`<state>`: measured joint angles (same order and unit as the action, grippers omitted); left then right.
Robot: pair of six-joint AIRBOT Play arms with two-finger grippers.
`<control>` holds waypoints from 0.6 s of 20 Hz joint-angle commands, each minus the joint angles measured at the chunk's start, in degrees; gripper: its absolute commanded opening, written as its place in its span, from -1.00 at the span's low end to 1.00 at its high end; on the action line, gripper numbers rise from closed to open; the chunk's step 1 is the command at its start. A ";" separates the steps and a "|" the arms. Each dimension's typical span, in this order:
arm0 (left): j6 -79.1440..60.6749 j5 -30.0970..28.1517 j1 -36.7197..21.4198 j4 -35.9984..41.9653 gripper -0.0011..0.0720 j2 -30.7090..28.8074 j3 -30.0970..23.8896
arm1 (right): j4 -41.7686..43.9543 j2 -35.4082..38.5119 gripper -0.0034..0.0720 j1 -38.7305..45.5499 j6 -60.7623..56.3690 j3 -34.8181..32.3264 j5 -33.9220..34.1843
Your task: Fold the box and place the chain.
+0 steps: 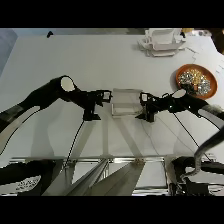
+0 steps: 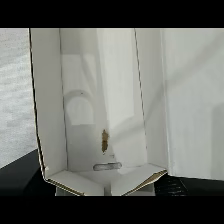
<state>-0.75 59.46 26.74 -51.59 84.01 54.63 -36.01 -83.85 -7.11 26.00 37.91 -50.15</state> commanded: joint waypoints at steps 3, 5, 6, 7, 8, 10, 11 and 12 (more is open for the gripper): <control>-22.14 -6.25 -1.62 18.32 0.95 7.72 -2.23 | 0.00 0.04 0.24 0.04 0.00 -0.02 -0.02; -22.40 -7.50 -1.64 19.19 0.95 9.66 -2.23 | 0.00 0.04 0.24 0.04 0.00 -0.02 -0.02; -22.40 -7.50 -1.66 19.19 0.95 10.16 -2.23 | 0.00 0.04 0.24 0.04 0.00 -0.02 -0.02; -22.45 -7.67 -1.66 19.23 0.95 10.36 -2.23 | 0.00 0.04 0.24 0.04 0.00 -0.02 -0.02; -22.47 -7.98 -1.66 19.23 0.95 10.40 -2.23 | 0.00 0.04 0.24 0.04 0.00 -0.02 -0.02; -22.49 -8.26 -1.66 20.26 0.95 10.38 -2.21 | 0.00 0.04 0.24 0.04 0.00 -0.02 -0.02; -22.58 -8.22 -1.64 21.00 0.95 10.38 -2.21 | 0.00 0.04 0.24 0.04 0.00 -0.02 -0.02; -22.62 -8.22 -1.62 21.49 0.95 10.38 -2.21 | 0.00 0.04 0.24 0.04 0.00 -0.02 -0.02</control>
<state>-22.46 52.05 25.15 -32.21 93.95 52.47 -36.01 -83.85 -7.11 26.00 37.91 -50.15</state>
